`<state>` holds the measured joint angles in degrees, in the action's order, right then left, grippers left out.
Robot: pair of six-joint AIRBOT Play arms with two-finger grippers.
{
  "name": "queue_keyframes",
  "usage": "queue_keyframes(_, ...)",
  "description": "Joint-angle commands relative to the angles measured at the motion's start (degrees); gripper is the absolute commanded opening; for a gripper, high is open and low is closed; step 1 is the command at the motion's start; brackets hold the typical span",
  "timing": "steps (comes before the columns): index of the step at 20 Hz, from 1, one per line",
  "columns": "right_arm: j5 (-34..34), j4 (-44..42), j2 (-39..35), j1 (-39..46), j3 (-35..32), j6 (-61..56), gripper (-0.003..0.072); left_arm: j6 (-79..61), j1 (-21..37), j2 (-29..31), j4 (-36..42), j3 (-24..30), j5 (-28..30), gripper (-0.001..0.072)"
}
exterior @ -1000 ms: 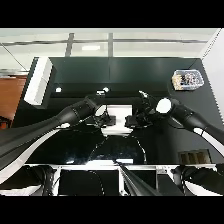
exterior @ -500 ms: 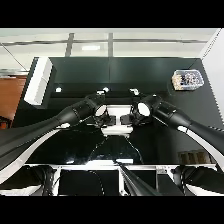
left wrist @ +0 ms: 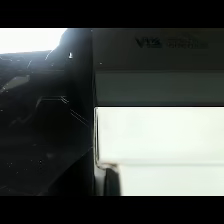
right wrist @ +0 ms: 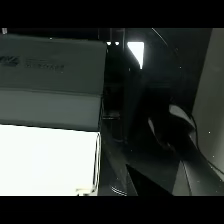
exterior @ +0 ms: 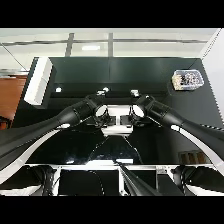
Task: Fold the box and place the chain.
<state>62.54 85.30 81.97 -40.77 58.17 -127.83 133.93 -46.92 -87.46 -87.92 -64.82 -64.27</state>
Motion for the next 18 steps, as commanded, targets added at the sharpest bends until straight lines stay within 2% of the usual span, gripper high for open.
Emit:
queue_keyframes(1,0.17,-0.15,0.13,-0.04,0.07,-1.77,0.0138,0.0,0.02,-0.04,-0.09,0.0,-0.09,0.0023)
queue_keyframes(2,-0.02,-0.96,0.13,-0.04,0.07,-1.73,0.0037,0.0,0.02,-0.04,-0.09,0.0,-0.09,0.0023)
queue_keyframes(3,-0.2,-1.29,0.13,-0.04,0.07,-1.7,0.0017,0.0,0.02,-0.04,-0.09,0.0,-0.09,0.0023)
queue_keyframes(7,-0.17,-2.05,0.13,-0.04,0.07,-1.73,0.0018,0.0,0.02,-0.04,-0.09,0.0,-0.09,0.0023)
queue_keyframes(8,-0.24,-2.23,0.13,-0.02,0.09,-1.73,0.0066,0.0,0.02,-0.04,-0.09,0.0,-0.09,0.0023)
queue_keyframes(9,-0.22,-2.25,0.13,-0.02,0.07,-1.73,0.0234,0.0,0.02,-0.04,-0.09,0.0,-0.09,0.0023)
queue_keyframes(10,-0.2,-2.25,0.13,-0.02,0.07,-1.68,0.0249,0.0,0.02,-0.04,-0.09,0.0,-0.07,0.0023)
queue_keyframes(11,-0.22,-2.25,0.13,-0.02,0.07,-1.66,0.0219,0.0,0.02,-0.04,-0.09,0.0,-0.07,0.0023)
queue_keyframes(12,-0.24,-2.23,0.13,-0.02,0.07,-1.6,0.0059,0.0,0.02,-0.04,-0.09,0.0,-0.07,0.0023)
queue_keyframes(13,-0.52,-2.23,0.13,-0.02,0.07,-1.55,0.0017,0.0,0.02,-0.04,-0.09,0.0,-0.07,0.0023)
queue_keyframes(16,-0.9,-2.38,0.13,0.0,0.07,-1.14,0.0017,0.0,0.02,-0.04,-0.09,0.0,-0.09,0.0023)
queue_keyframes(17,-0.85,-2.36,0.11,0.02,0.07,-1.14,0.0029,0.0,0.02,-0.04,-0.09,0.0,-0.09,0.0023)
queue_keyframes(18,-0.83,-2.36,0.04,0.02,0.09,-1.14,0.023,0.0,0.02,-0.04,-0.09,0.0,-0.09,0.0023)
